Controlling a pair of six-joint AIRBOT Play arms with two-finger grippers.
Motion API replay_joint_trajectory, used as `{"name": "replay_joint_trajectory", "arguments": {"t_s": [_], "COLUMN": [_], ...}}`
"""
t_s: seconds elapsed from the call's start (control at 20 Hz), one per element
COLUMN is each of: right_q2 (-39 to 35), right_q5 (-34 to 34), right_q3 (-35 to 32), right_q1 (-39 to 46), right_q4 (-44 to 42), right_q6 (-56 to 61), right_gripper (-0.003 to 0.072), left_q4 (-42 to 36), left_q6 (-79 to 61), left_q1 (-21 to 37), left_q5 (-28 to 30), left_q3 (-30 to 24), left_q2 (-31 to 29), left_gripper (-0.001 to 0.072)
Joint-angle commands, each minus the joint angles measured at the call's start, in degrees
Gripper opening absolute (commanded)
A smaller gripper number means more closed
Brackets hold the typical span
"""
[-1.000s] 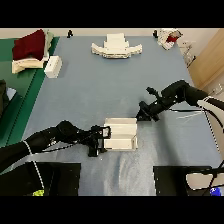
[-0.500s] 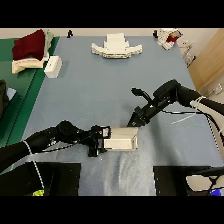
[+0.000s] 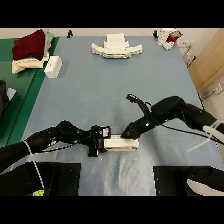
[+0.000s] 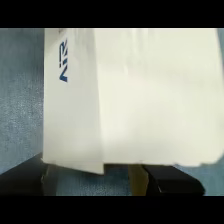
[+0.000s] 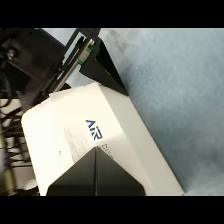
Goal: Fold the box.
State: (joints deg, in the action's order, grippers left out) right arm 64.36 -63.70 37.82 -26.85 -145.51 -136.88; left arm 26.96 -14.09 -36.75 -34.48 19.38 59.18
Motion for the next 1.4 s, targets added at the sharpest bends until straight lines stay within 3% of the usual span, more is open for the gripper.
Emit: {"name": "replay_joint_trajectory", "arguments": {"t_s": [0.0, 0.2, 0.4, 0.45, 0.55, 0.7, 1.0, 1.35], "right_q2": [-7.78, -13.29, -14.84, -15.23, -16.44, -17.64, -13.42, -12.79], "right_q5": [14.60, 21.88, 24.90, 24.76, 24.65, 24.06, 25.16, 28.46], "right_q3": [-6.91, -10.21, -9.97, -9.46, -8.35, -7.37, -7.37, -7.30], "right_q1": [-5.81, -11.61, -14.97, -15.61, -16.87, -18.60, -23.43, -26.62], "right_q4": [1.95, 6.16, 10.49, 11.52, 14.08, 18.47, 28.79, 34.73], "right_q6": [-4.59, -4.74, -4.74, -4.74, -5.01, -8.79, -9.16, -9.11], "right_gripper": [0.0004, 0.0005, 0.0010, 0.0082, 0.0333, 0.0620, 0.0626, 0.0610], "left_q4": [0.02, 0.02, 0.02, 0.02, 0.02, 0.02, 0.02, 0.02], "left_q6": [0.00, 0.00, 0.00, 0.00, 0.00, 0.00, 0.00, 0.00], "left_q1": [0.00, 0.00, 0.00, 0.00, 0.00, 0.00, 0.00, 0.00], "left_q5": [0.00, 0.00, 0.00, 0.00, 0.00, 0.00, 0.00, 0.00], "left_q3": [0.04, 0.04, 0.04, 0.04, 0.04, 0.04, 0.04, 0.04], "left_q2": [-0.02, -0.02, -0.02, -0.02, -0.02, -0.02, -0.02, -0.02], "left_gripper": [0.0518, 0.0518, 0.0518, 0.0518, 0.0518, 0.0518, 0.0518, 0.0518]}}
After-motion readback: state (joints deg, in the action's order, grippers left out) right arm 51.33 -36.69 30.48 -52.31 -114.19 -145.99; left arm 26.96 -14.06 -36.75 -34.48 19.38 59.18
